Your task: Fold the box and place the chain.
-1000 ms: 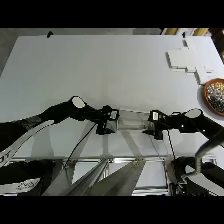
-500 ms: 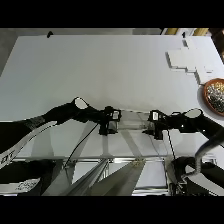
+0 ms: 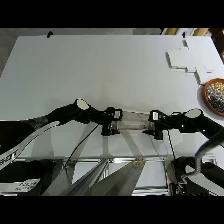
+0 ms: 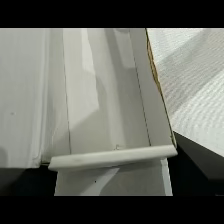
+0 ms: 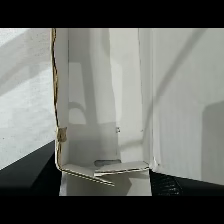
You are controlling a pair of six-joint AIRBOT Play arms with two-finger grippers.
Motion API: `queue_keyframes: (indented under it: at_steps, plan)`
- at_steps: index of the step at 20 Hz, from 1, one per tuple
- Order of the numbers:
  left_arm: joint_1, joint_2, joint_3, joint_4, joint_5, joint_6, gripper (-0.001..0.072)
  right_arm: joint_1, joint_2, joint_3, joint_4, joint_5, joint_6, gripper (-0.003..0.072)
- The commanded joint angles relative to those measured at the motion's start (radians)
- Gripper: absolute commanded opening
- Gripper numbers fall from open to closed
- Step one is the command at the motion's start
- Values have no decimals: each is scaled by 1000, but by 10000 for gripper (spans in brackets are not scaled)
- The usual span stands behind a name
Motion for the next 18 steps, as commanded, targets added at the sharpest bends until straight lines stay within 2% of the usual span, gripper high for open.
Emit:
queue_keyframes:
  at_steps: [1,3,4,6,7,8,18]
  plan:
    - [-1,-2,0,1,-8,2,699,0,0,0,0,0,0,342]
    - [-1,-2,0,6,-8,3,692,0,0,0,0,0,0,342]
    - [-2,-2,0,6,-8,3,614,0,0,0,0,0,0,342]
    - [-2,-2,0,9,-8,3,265,0,0,0,0,0,0,342]
    - [-3,-2,0,11,-8,3,146,0,0,0,0,0,0,342]
    - [-3,-2,0,12,-9,3,123,0,0,0,0,0,0,342]
    - [-3,-2,0,13,-15,2,134,0,0,0,0,0,0,342]
